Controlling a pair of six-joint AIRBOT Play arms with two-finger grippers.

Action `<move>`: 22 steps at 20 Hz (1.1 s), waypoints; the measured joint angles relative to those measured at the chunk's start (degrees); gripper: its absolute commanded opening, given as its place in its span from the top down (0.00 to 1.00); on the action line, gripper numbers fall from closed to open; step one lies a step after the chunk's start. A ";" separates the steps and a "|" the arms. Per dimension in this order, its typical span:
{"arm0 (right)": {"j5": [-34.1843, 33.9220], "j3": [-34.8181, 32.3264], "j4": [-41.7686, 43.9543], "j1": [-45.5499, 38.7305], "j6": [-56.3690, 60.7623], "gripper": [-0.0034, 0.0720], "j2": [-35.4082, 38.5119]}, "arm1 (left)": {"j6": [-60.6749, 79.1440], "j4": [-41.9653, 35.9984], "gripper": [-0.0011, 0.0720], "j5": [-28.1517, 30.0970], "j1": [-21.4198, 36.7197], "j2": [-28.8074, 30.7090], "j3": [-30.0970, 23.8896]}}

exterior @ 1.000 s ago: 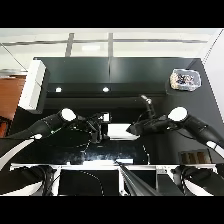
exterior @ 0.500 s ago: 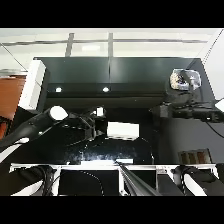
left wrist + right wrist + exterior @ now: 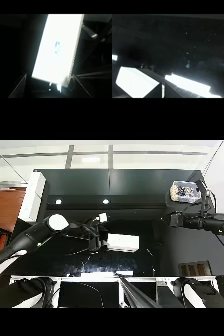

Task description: Fold the box and place the chain.

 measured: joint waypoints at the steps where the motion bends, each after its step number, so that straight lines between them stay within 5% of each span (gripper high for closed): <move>1: -0.04 0.00 -0.13 -0.02 0.00 0.90 0.00 | 0.20 -0.09 0.02 0.26 -1.14 -1.70 1.31; 10: -0.04 0.00 -0.44 -0.17 0.02 0.90 0.04 | 0.87 -0.70 0.03 0.07 -7.37 -11.87 11.06; 22: -1.25 0.00 -0.50 -0.17 0.00 0.90 0.04 | 0.87 0.07 0.03 -2.95 -8.24 -14.78 13.03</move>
